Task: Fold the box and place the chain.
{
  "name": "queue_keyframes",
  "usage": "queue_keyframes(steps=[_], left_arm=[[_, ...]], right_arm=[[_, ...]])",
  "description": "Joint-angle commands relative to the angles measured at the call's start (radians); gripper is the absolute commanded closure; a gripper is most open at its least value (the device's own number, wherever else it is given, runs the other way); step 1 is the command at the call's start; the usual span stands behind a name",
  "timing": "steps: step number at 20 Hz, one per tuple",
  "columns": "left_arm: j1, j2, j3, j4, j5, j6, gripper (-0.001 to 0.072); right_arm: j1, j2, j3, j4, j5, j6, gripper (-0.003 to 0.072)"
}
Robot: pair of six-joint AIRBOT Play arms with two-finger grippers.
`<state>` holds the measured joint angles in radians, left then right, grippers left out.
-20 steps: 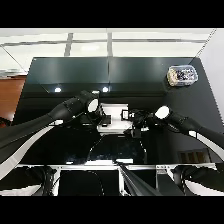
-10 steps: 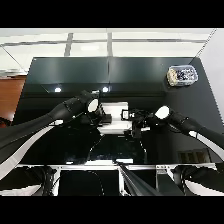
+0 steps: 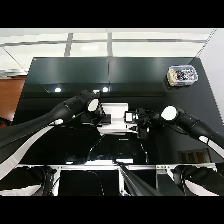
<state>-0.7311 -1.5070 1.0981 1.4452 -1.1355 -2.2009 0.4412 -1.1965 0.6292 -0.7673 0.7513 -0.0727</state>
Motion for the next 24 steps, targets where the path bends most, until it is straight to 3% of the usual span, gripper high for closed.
queue_keyframes(steps=[1,8,17,19,21,22,23,24], left_arm=[[0.0,0.0,0.001,0.002,0.002,0.001,0.0683],[0.0,0.0,0.001,0.001,0.002,0.001,0.0682],[0.0,0.0,0.001,-0.014,0.002,0.001,0.0682],[0.0,0.0,0.001,-0.015,0.002,0.001,0.0682],[0.0,0.0,0.001,-0.015,0.002,0.001,0.0682],[0.0,0.0,0.001,-0.015,0.002,0.001,0.0682],[0.0,0.0,0.001,-0.015,0.002,0.001,0.0682],[0.0,0.0,0.001,-0.015,0.002,0.001,0.0681]], right_arm=[[0.0,0.008,0.001,0.04,-0.002,0.013,0.0447],[0.016,-0.077,0.001,0.308,-0.034,0.013,0.0446],[0.016,-0.101,-0.008,0.322,-0.056,0.068,0.0445],[0.016,-0.101,-0.008,0.322,-0.064,0.069,0.0203],[0.016,-0.101,-0.008,0.323,-0.063,0.082,0.0451],[0.016,-0.101,-0.008,0.323,-0.07,0.091,0.0245],[0.016,-0.1,-0.008,0.322,-0.058,0.097,0.0325],[0.014,-0.096,-0.008,0.321,-0.044,0.137,0.0622]])
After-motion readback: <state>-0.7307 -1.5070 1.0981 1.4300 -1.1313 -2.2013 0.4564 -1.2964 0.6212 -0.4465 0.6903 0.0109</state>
